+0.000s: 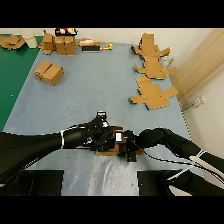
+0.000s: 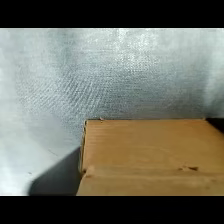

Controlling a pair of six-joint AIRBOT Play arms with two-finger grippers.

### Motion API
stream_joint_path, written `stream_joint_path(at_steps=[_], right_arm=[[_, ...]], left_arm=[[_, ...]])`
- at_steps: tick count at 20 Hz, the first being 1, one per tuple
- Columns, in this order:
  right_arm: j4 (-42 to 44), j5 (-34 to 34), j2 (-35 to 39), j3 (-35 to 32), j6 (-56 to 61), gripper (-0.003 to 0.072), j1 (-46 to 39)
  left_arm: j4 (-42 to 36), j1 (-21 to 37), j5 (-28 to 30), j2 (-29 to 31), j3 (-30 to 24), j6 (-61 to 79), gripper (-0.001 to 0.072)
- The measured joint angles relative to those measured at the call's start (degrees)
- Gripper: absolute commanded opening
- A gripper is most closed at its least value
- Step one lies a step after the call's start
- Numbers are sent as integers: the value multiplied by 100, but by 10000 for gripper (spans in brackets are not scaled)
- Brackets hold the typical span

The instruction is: Fold the box.

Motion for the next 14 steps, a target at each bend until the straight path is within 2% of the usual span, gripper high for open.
stream_joint_path(at_steps=[4, 5, 6, 14], right_arm=[[0, 0, 0, 0, 0, 439, 0], [0, 0, 0, 0, -2, 439, 0], [0, 0, 0, 0, -4, 439, 0], [-2, 0, 0, 0, -4, 438, 0]], left_arm=[[-68, 2, -168, 37, 0, 31, 588], [-122, 7, -81, 72, -4, 28, 588], [-251, -2, 262, 118, 2, 28, 588], [-208, 17, 90, 546, 2, 39, 587]])
